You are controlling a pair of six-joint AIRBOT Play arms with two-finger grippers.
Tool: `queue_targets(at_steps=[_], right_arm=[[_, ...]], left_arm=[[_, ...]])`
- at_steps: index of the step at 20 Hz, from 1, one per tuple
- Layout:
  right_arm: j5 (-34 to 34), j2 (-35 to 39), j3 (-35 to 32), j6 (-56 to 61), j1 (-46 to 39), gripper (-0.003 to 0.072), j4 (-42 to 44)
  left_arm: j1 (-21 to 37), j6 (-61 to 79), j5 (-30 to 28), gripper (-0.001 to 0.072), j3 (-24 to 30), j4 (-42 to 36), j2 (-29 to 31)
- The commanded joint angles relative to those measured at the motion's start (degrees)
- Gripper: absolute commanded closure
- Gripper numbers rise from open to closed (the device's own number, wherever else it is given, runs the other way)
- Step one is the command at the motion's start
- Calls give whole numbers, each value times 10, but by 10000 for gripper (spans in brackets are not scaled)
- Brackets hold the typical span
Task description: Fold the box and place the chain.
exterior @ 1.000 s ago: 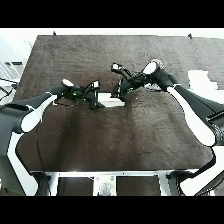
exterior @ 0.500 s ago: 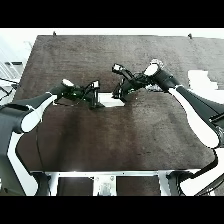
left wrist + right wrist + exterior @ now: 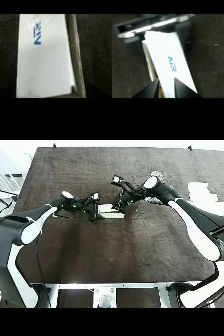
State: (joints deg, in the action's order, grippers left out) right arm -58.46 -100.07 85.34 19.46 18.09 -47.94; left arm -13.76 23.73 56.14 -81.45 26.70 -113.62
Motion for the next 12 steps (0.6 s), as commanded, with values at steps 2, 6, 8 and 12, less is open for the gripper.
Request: queue_targets(at_steps=[2,6,8,12], right_arm=[[10,4,3,0,0,484,3],[10,4,-1,0,1,484,5],[10,4,-12,0,4,484,5],[10,4,-29,0,11,484,6]], left_arm=[[-1,1,2,650,0,1,0],[-1,1,2,649,0,1,0],[-1,1,2,650,0,1,0],[-1,1,2,650,0,1,0]])
